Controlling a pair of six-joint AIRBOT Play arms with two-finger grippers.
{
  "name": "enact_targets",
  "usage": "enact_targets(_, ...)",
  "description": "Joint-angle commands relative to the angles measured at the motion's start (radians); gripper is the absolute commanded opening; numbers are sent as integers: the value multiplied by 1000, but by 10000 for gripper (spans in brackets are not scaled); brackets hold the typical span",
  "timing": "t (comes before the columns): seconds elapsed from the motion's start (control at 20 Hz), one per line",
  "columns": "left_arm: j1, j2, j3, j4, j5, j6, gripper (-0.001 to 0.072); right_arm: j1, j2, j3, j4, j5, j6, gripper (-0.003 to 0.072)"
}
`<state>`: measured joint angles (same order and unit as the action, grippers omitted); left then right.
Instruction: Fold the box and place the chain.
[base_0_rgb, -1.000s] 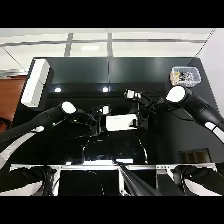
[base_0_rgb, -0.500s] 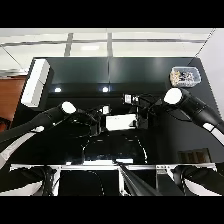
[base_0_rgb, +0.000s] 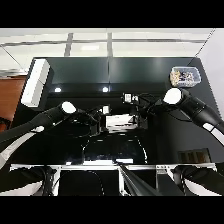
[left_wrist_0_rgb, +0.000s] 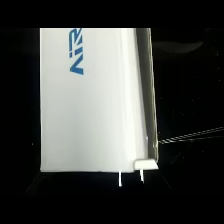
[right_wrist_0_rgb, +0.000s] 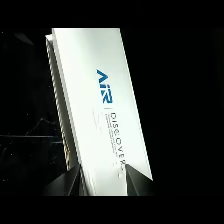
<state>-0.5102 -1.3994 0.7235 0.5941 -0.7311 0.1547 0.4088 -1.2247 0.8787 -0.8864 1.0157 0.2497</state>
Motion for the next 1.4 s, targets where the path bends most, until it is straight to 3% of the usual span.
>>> enact_targets(0.0, -1, 0, -1, 0, -2, -1, 406, 1, -1, 0, 0, 24, 9, 297)
enact_targets(0.35, -1, 0, -1, 0, -2, -1, 406, 1, -15, -1, 0, 24, 21, 300)
enact_targets(0.45, -1, 0, -1, 0, -2, -1, 406, 1, -15, -1, 0, 23, 29, 423)
enact_targets(1.2, -1, 0, -1, 0, -2, -1, 406, 0, -14, -29, -4, 32, 63, 422)
enact_targets(1.35, -1, 0, -1, 0, -2, -1, 406, -5, 27, 8, -5, 37, 175, 422)
